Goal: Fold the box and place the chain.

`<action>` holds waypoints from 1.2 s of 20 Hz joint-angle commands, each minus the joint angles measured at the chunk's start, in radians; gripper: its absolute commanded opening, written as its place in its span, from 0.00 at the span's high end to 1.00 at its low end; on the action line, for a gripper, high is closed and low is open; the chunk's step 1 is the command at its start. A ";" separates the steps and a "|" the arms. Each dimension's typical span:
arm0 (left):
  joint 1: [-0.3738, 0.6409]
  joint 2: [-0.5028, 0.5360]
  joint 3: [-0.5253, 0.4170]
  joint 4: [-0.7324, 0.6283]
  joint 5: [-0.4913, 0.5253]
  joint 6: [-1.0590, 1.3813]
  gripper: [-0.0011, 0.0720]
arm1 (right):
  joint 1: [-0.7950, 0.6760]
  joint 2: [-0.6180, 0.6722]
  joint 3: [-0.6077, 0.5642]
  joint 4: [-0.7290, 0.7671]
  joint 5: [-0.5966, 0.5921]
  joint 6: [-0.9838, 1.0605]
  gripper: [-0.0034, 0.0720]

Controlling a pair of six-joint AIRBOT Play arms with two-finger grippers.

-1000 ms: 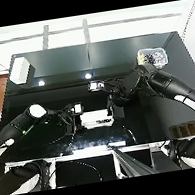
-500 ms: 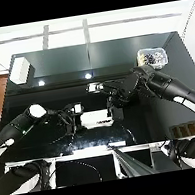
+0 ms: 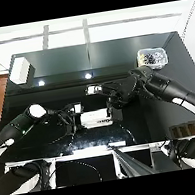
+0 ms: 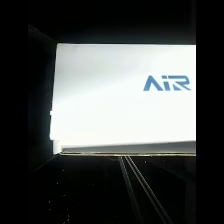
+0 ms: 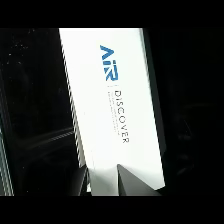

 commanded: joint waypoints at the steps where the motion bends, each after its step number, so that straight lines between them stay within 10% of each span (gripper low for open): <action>1: 0.000 0.000 -0.001 0.000 0.000 0.002 0.32 | 0.023 -0.006 -0.001 -0.026 0.009 0.027 0.67; 6: 0.000 0.000 -0.001 0.000 0.000 0.002 0.32 | 0.023 -0.006 -0.001 -0.049 0.025 0.050 0.67; 8: 0.000 0.000 -0.001 0.000 0.000 0.002 0.32 | 0.023 -0.007 0.000 -0.049 0.042 0.058 0.49; 24: 0.000 0.000 -0.001 0.000 0.000 0.002 0.32 | 0.028 -0.005 -0.009 -0.049 0.012 0.071 0.49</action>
